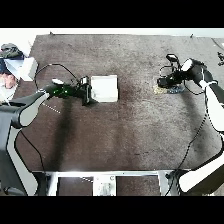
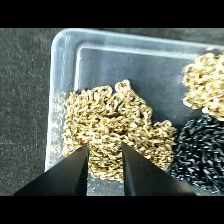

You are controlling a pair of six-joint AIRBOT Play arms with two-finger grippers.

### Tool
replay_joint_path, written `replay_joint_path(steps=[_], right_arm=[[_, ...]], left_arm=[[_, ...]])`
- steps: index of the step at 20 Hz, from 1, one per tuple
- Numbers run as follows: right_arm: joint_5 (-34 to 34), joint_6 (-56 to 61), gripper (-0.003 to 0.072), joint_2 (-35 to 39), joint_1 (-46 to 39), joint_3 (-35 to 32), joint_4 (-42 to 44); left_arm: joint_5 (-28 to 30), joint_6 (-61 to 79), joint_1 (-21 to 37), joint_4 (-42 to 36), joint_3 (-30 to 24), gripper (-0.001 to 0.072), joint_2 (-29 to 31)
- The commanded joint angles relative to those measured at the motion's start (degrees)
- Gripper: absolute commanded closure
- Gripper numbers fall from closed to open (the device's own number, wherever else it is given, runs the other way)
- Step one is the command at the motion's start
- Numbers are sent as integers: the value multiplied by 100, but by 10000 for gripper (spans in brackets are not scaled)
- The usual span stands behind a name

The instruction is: Fold the box and place the chain.

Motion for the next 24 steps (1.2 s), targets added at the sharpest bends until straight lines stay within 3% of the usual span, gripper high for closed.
replay_joint_path(steps=[1,3,5,8,19,24], right_arm=[[15,-63,431,-107,28,7,4],[7,-214,433,-179,127,7,-17],[-92,-225,615,-173,284,9,-232],[-129,-197,696,-70,404,13,-348],[424,33,697,1585,404,15,-927],[-199,31,698,2992,437,20,-695]], left_arm=[[2,2,0,0,0,435,-4],[2,2,0,0,0,435,-2],[2,2,0,0,0,434,-4],[2,2,0,0,0,435,-4],[2,2,0,0,0,435,-2],[2,2,0,0,0,435,-4]])
